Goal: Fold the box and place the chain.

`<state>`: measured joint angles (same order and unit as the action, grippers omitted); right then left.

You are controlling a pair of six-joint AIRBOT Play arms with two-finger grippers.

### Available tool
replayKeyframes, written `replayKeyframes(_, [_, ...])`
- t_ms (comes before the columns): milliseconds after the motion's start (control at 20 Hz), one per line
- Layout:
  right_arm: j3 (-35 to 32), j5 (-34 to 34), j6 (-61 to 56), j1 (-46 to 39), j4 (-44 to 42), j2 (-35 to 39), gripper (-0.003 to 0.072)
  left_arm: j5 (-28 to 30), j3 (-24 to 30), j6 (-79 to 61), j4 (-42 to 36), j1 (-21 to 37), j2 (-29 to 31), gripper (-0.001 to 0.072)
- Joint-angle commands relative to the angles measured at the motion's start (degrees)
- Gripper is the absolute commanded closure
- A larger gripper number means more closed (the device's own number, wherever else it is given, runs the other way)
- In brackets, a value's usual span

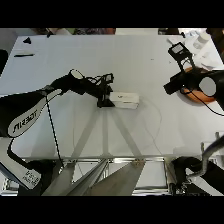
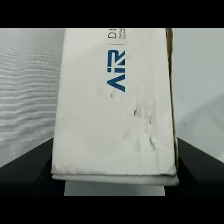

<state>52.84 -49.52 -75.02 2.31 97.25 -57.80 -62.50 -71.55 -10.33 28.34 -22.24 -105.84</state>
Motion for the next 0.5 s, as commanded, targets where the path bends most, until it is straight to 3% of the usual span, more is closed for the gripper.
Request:
replayKeyframes(0, [0.0,-0.3,-0.2,-0.3,-1.2,0.0,0.0677,1.7,0.0,5.7,-0.2,0.0,3.7,0.0702])
replayKeyframes(200, [0.0,-0.4,-0.2,-0.3,-3.2,0.0,0.0677,8.7,0.0,12.4,1.8,0.1,14.6,0.0702])
replayKeyframes(350, [0.0,-0.5,-0.2,-0.3,-4.8,0.0,0.0677,17.9,0.0,27.0,12.6,0.3,25.0,0.0702])
replayKeyframes(450, [0.0,-0.5,-0.2,-0.3,-4.8,0.1,0.0677,21.1,0.0,38.3,22.1,1.2,31.8,0.0702])
